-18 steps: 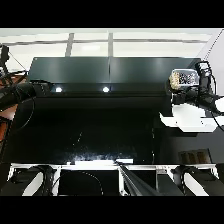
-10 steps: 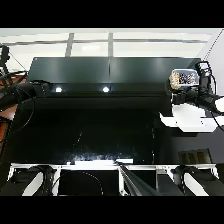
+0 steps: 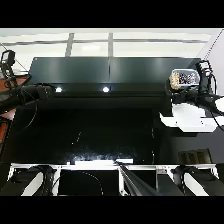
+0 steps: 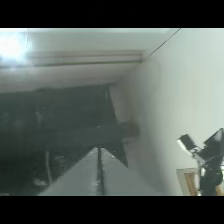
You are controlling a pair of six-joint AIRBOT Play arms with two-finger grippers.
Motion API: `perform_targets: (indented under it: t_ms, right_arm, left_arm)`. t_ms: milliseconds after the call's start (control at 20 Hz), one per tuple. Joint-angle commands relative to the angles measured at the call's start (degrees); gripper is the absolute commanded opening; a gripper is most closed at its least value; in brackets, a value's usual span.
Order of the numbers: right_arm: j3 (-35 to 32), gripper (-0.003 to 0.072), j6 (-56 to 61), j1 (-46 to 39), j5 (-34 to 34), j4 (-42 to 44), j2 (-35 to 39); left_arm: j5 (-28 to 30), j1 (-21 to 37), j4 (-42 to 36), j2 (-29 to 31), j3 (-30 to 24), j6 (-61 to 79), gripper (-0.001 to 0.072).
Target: Fold the box and place the chain.
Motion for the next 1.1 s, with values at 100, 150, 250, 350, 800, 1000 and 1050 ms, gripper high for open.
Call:
perform_targets:
  t_ms: [100,150,250,350,800,1000,1050]
  right_arm:
    - [0.6,0.0702,4.9,-0.9,-4.8,1.6,-0.1]
    - [1.8,0.0702,10.4,-3.0,-4.7,-3.4,-0.3]
    - [5.3,0.0702,24.6,-12.6,-4.3,-15.1,-1.8]
    - [9.8,0.0701,31.5,-26.4,-2.8,-18.2,-4.8]
    - [23.3,0.07,9.1,-66.3,37.3,-5.8,-24.4]
    - [26.3,0.07,-0.4,-67.7,48.0,13.0,-34.6]
    - [28.1,0.07,-0.5,-66.8,51.2,12.0,-37.5]
  left_arm:
    - [2.3,-0.4,0.3,-0.2,-2.5,0.2,0.0714]
    - [2.4,-0.4,0.0,-0.1,-2.5,0.2,0.0714]
    - [2.3,-0.4,-0.2,-0.1,-2.5,0.2,0.0714]
    - [2.1,-0.4,-0.5,-0.1,-2.5,0.1,0.0714]
    - [3.6,-0.4,-0.6,-0.1,-2.5,0.2,0.0714]
    - [5.5,-0.4,-0.5,-0.2,-2.5,0.2,0.0713]
    - [6.2,-0.4,-0.5,-0.2,-2.5,0.2,0.0713]
